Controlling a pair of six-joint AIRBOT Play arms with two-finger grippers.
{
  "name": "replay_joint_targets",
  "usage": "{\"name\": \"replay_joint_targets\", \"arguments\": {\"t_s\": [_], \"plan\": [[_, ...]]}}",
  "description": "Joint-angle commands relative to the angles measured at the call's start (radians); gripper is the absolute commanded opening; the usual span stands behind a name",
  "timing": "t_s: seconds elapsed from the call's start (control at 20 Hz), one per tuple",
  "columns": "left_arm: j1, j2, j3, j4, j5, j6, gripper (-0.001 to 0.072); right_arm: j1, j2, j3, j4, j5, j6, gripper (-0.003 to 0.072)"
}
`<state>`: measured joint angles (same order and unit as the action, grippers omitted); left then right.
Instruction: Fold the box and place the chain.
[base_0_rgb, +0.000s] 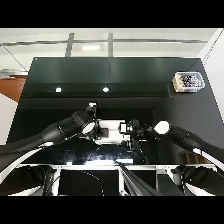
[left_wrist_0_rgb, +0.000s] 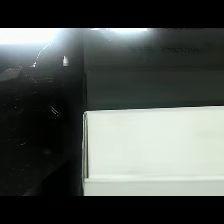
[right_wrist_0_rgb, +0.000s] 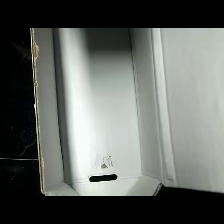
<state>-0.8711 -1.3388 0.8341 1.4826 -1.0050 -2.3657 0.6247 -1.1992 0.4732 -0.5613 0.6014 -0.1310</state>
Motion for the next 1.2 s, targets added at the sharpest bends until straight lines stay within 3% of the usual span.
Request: {"name": "replay_joint_targets", "arguments": {"t_s": [0.0,0.05,0.1,0.15,0.2,0.35,0.45,0.5,0.6,0.7,0.75,0.8,1.05,1.1,1.15], "plan": [[0.002,0.015,0.002,0.003,0.001,0.001,0.0186,0.001,0.000,0.000,0.000,0.000,0.000,0.0273],[0.006,0.018,0.002,0.002,0.000,0.001,0.0187,0.001,0.000,0.000,0.000,0.000,0.000,0.0273],[0.011,0.019,0.002,0.002,-0.002,0.001,0.0239,0.001,0.000,0.000,0.000,0.000,0.000,0.0273],[0.014,0.019,0.002,0.002,-0.004,0.001,0.0400,0.001,0.000,0.000,0.000,0.000,0.000,0.0273],[0.017,0.019,0.002,0.001,-0.007,0.001,0.0432,0.001,0.000,0.000,0.000,0.000,0.000,0.0273],[0.017,0.019,0.002,0.002,-0.021,0.001,0.0390,0.001,0.000,0.000,0.000,0.000,0.000,0.0273],[0.017,0.019,0.002,0.001,-0.021,0.001,0.0273,0.001,0.000,0.000,0.000,0.000,0.000,0.0273],[0.017,0.019,0.002,0.001,-0.020,0.001,0.0273,0.001,0.000,0.000,0.000,0.000,0.000,0.0273],[0.017,0.018,0.002,0.002,-0.021,0.001,0.0164,0.001,0.000,0.000,0.000,0.000,0.000,0.0273],[0.016,0.018,0.002,0.000,-0.019,0.001,0.0138,0.001,0.000,0.000,0.000,0.000,0.000,0.0273],[0.016,0.018,0.002,0.001,-0.021,0.001,0.0056,0.001,0.000,0.000,0.000,-0.001,0.000,0.0273],[0.016,0.018,0.002,0.001,-0.020,0.001,0.0030,0.001,0.000,0.000,0.000,0.000,0.000,0.0273],[0.016,0.018,0.002,0.001,-0.020,0.001,0.0037,0.001,0.000,0.000,0.000,-0.001,0.000,0.0273],[0.016,0.018,0.002,0.001,-0.021,0.001,0.0093,0.001,0.000,0.000,0.000,0.000,0.000,0.0273],[0.016,0.018,0.002,0.001,-0.021,0.001,0.0241,0.001,0.000,0.000,0.000,0.000,0.000,0.0273]]}}
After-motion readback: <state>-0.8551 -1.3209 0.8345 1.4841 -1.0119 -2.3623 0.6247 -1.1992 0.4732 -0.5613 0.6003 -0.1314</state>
